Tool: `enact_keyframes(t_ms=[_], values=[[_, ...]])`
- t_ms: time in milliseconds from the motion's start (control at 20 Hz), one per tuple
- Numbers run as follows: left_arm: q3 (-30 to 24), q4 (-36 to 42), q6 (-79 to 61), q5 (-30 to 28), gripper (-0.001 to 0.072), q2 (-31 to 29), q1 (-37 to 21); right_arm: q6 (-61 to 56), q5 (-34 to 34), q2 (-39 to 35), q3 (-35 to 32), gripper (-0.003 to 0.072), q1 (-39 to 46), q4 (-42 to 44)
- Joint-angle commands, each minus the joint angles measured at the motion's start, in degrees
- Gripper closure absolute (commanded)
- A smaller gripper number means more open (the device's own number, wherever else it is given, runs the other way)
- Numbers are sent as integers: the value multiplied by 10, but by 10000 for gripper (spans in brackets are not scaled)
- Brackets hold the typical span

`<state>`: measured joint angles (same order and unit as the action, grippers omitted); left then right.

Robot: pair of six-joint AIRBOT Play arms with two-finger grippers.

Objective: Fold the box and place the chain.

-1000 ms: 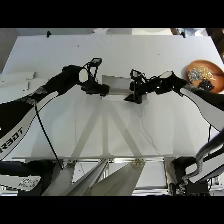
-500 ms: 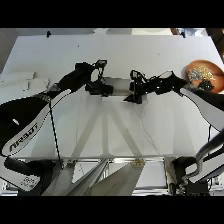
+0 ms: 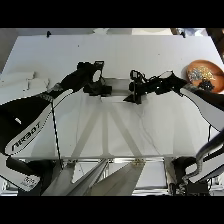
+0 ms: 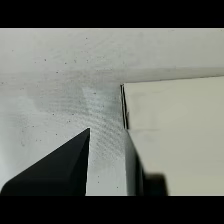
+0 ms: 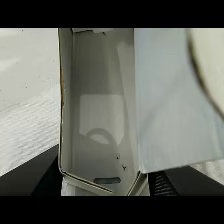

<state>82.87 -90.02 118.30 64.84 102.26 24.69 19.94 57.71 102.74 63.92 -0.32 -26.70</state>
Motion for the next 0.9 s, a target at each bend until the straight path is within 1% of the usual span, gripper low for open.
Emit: enact_keyframes(t_ms=[0,50,100,150,200,250,300,400,700,750,850], values=[[1,8,17,1,389,5,0,0,-1,0,0,251,0,-1],[1,9,18,0,389,6,1,0,-1,0,0,251,0,-1],[1,13,18,-1,411,7,0,0,-1,0,0,251,0,-1],[1,22,17,-1,498,9,0,0,-1,0,0,251,0,-1],[1,23,18,-3,527,11,1,0,-1,0,0,251,0,-1],[1,28,18,-6,612,12,1,0,-1,0,0,251,0,-1],[1,28,18,-9,673,12,1,0,-1,0,0,251,0,-1],[1,28,18,-18,696,12,1,0,-1,0,0,251,0,-1],[1,28,17,-25,688,12,1,0,-1,0,0,251,0,-1],[1,28,16,-22,630,12,1,0,-1,0,0,251,0,-1],[1,28,12,-17,216,10,0,0,-1,0,0,251,0,-1]])
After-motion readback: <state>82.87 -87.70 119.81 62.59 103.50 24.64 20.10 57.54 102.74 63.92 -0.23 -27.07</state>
